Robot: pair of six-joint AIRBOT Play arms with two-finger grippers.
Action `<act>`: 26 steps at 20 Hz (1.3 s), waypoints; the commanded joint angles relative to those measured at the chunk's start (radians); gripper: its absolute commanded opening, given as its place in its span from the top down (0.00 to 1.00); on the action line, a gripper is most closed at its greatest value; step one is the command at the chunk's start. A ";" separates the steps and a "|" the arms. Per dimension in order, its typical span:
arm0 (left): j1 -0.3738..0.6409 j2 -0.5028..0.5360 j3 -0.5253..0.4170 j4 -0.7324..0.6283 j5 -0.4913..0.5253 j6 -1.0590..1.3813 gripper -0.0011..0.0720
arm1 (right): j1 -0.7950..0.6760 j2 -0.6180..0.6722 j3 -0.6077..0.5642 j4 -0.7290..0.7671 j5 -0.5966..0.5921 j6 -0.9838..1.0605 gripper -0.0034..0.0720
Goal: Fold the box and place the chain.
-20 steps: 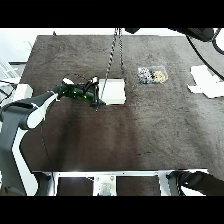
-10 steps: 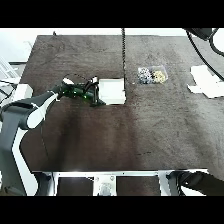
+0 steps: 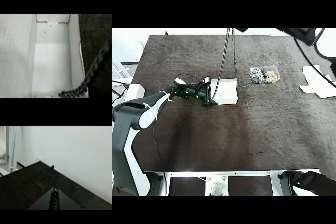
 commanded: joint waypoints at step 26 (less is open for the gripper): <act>0.000 0.001 0.001 0.000 -0.004 0.000 0.50 | -0.167 -0.145 -0.580 0.032 -0.150 0.197 0.33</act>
